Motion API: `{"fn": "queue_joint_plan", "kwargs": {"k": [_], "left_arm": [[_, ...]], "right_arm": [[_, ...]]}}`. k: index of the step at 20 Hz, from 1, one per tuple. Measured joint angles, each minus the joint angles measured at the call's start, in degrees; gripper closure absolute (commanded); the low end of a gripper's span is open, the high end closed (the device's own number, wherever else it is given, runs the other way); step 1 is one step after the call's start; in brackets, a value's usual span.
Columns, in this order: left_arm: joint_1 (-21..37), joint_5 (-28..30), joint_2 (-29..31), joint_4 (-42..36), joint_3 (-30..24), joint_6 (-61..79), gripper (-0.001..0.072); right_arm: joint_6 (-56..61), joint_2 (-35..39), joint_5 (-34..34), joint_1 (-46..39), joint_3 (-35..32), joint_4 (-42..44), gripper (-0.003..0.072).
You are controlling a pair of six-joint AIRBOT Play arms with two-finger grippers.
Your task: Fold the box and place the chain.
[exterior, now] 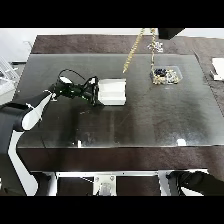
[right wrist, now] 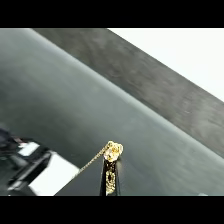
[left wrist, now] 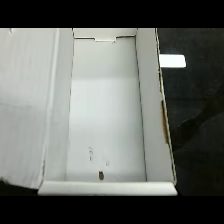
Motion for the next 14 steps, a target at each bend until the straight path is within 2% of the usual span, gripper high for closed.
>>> {"fn": "queue_joint_plan", "kwargs": {"k": [5, 14], "left_arm": [[0.00, 0.00, 0.00, -0.02, 0.00, 0.00, 0.0223], [0.00, 0.00, 0.00, 0.00, 0.00, 0.02, 0.0223]], "right_arm": [[1.33, -1.38, -0.13, 2.32, -2.58, 0.50, 0.0671], [3.28, -5.79, -3.21, 4.24, -11.39, 2.58, 0.0671]]}}
